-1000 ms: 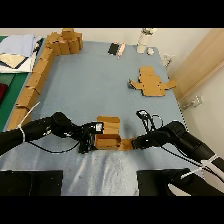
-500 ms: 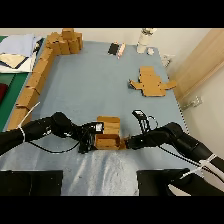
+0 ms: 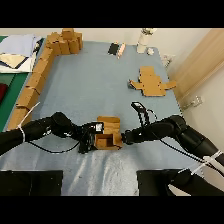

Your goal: Fold the box.

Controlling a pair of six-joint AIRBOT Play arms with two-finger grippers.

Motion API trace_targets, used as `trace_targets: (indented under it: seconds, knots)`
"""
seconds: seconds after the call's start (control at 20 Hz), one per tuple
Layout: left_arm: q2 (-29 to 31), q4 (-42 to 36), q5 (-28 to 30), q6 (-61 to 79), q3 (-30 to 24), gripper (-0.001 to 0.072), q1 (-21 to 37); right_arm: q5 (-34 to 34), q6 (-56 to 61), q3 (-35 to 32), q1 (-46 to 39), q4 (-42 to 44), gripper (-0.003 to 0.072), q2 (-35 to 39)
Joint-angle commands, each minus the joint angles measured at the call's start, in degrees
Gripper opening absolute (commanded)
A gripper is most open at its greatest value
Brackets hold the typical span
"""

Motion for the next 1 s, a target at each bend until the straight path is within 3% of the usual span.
trace_targets:
  seconds: [0.0,0.1,0.15,0.25,0.45,0.6,0.75,0.95]
  knots:
    - [-0.04,0.02,0.02,0.0,0.04,0.0439,0.02,-0.24,0.0,0.42,0.04,1.62,0.0303,-0.04]
    - [-0.04,0.02,0.0,0.0,0.04,0.0439,0.02,-0.09,0.0,0.42,0.04,1.88,0.0326,-0.13]
    - [-0.04,0.02,0.0,0.02,0.04,0.0439,0.02,0.39,-0.02,0.33,0.04,2.25,0.0416,-0.15]
    - [-0.04,0.02,0.02,0.02,0.04,0.0439,0.02,1.07,0.02,0.33,0.04,3.54,0.0454,-0.37]
    - [-0.04,0.02,0.02,0.0,0.04,0.0439,0.02,0.66,2.86,1.66,3.54,2.86,0.0453,-3.93]
    - [-0.04,0.02,0.02,0.0,0.04,0.0439,0.02,-0.22,11.61,5.77,9.57,-4.52,0.0453,-9.79]
    - [-0.04,0.02,0.0,0.02,0.04,0.0439,0.02,-7.17,24.46,12.48,14.82,-15.61,0.0453,-15.56]
    - [-0.04,0.02,0.0,0.02,0.04,0.0439,0.02,-12.9,33.22,18.56,19.23,-19.37,0.0453,-22.99]
